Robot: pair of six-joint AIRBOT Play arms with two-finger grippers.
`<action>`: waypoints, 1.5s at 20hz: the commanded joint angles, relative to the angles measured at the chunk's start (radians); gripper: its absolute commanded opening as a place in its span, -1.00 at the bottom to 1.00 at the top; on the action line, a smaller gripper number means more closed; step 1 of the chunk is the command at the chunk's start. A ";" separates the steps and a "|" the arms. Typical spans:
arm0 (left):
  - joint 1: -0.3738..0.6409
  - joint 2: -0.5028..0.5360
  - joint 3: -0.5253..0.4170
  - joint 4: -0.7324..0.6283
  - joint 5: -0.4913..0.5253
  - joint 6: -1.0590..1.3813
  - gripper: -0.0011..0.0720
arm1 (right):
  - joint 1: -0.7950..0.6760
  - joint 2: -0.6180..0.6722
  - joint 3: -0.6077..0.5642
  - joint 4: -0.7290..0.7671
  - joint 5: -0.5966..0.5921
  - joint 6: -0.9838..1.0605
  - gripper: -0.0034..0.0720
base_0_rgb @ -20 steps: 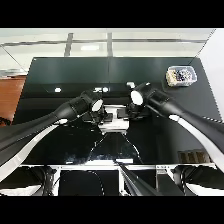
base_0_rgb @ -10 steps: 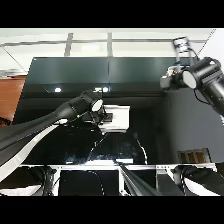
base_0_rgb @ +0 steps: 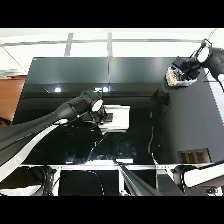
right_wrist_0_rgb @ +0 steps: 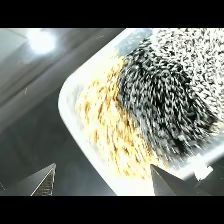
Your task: Fold the box and place the chain.
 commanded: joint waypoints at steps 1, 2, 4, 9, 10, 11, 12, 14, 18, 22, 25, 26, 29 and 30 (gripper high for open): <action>0.001 0.001 0.000 0.000 0.000 0.001 -0.90 | -0.048 -0.181 0.243 0.097 0.175 0.171 0.77; 0.001 0.001 0.000 0.000 -0.001 0.001 -0.90 | -0.050 -0.197 0.262 0.098 0.177 0.196 0.76; 0.001 0.001 0.000 0.000 -0.003 0.001 -0.90 | -0.053 -0.209 0.265 0.098 0.174 0.246 0.67; 0.001 0.001 0.000 0.000 -0.003 0.001 -0.90 | -0.051 -0.230 0.265 0.101 0.177 0.277 0.67; 0.001 0.001 0.000 0.000 -0.003 0.001 -0.90 | -0.049 -0.237 0.265 0.107 0.178 0.277 0.67; 0.001 0.001 0.000 0.000 -0.003 0.001 -0.90 | -0.047 -0.247 0.264 0.108 0.182 0.276 0.67; 0.001 0.001 0.000 0.000 -0.003 0.001 -0.90 | -0.047 -0.258 0.264 0.108 0.192 0.276 0.66; 0.001 0.000 0.000 0.000 -0.003 0.001 -0.90 | -0.047 -0.269 0.264 0.106 0.196 0.239 0.33; 0.001 0.000 0.000 0.000 -0.003 0.001 -0.90 | -0.064 -0.251 0.267 0.184 0.196 0.020 -0.86; 0.001 0.000 0.000 0.000 -0.003 0.001 -0.90 | -0.094 -0.108 0.267 0.215 0.200 -0.200 -0.86; 0.001 0.000 0.000 0.000 -0.003 0.001 -0.90 | -0.101 0.056 0.268 0.223 0.194 -0.320 -0.87; 0.001 0.000 0.000 0.000 -0.003 0.001 -0.90 | -0.101 0.107 0.268 0.232 0.187 -0.344 -0.87; 0.001 0.000 0.000 0.000 -0.003 0.001 -0.90 | -0.101 0.247 0.272 0.253 0.185 -0.398 -0.87; 0.001 0.000 0.000 0.000 -0.003 0.001 -0.90 | -0.101 0.291 0.272 0.267 0.189 -0.412 -0.87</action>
